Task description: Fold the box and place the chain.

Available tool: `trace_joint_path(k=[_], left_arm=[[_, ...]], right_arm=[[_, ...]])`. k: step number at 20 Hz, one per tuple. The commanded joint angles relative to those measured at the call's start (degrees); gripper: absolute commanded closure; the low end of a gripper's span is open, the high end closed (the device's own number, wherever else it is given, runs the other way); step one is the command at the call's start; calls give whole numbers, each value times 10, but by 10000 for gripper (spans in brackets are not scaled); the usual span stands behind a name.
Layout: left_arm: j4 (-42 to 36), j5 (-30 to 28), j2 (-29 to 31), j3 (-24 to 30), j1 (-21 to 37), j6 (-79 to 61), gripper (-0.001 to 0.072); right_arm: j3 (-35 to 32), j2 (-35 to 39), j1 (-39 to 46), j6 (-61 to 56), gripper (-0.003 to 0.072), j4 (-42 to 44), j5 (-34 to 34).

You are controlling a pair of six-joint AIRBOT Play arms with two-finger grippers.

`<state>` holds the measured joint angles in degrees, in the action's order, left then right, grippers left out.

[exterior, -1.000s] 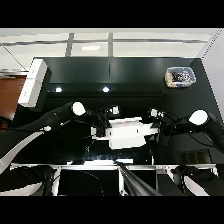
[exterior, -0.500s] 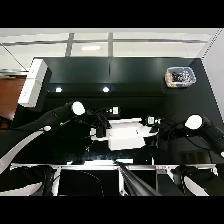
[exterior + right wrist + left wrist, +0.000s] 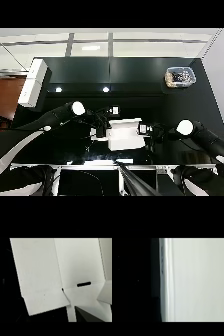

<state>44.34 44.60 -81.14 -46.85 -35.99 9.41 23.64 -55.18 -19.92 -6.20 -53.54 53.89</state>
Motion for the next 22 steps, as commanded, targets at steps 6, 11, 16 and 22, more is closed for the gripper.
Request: trace_joint_path(k=[6,11,16,22], left_arm=[[0,0,0,-1,0,0,682],[0,0,0,-1,0,0,681],[0,0,0,-1,0,0,682],[0,0,0,-1,0,0,682]], right_arm=[[0,0,-26,5,-7,31,-6],[16,3,-26,-5,1,59,-17],[41,4,-26,-17,1,52,-16],[63,4,-26,-30,1,50,-67]])
